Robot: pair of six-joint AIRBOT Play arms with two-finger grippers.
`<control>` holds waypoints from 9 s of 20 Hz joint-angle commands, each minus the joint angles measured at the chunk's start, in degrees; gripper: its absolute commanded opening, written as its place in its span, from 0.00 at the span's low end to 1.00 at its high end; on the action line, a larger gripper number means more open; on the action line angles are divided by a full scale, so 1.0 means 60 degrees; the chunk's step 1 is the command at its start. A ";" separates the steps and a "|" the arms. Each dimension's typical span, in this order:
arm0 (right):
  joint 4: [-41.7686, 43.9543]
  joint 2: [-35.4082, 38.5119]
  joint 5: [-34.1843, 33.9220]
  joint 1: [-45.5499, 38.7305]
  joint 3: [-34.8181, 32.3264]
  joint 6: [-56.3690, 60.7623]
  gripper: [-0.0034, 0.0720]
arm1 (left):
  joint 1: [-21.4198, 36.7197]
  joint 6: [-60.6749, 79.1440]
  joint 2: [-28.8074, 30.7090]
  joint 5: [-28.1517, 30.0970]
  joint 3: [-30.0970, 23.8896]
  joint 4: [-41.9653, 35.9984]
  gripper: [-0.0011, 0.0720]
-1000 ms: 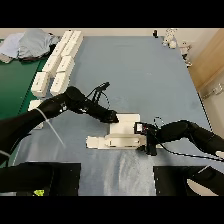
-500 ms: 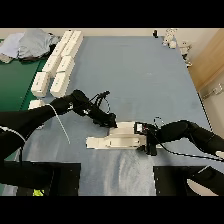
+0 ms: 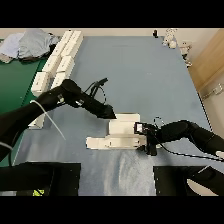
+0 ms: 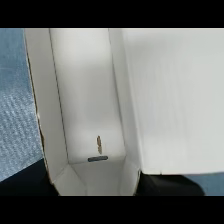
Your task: Fold the box.
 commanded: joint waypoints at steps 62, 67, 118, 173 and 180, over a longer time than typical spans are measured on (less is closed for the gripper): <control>-0.0073 0.0004 0.0004 0.0004 -0.0004 0.0004 0.77 | -0.3075 0.8980 0.2186 0.4113 -0.4014 -0.0095 0.50; -0.0073 0.0004 0.0004 0.0004 -0.0004 0.0007 0.77 | -0.3005 0.7005 0.2386 0.4040 -0.3952 0.1180 0.03; -0.0080 0.0004 0.0004 0.0004 -0.0004 0.0004 0.77 | -0.0455 -0.3570 0.3585 0.2532 -0.4983 -0.0568 0.04; -0.0109 0.0004 0.0004 0.0004 -0.0004 0.0007 0.77 | -0.6171 -1.4418 -0.1851 -0.1060 0.1883 0.8888 0.04; -0.0109 0.0004 0.0004 0.0004 -0.0004 0.0004 0.77 | -0.6160 -1.4160 -0.1832 -0.1741 0.2441 0.8994 0.95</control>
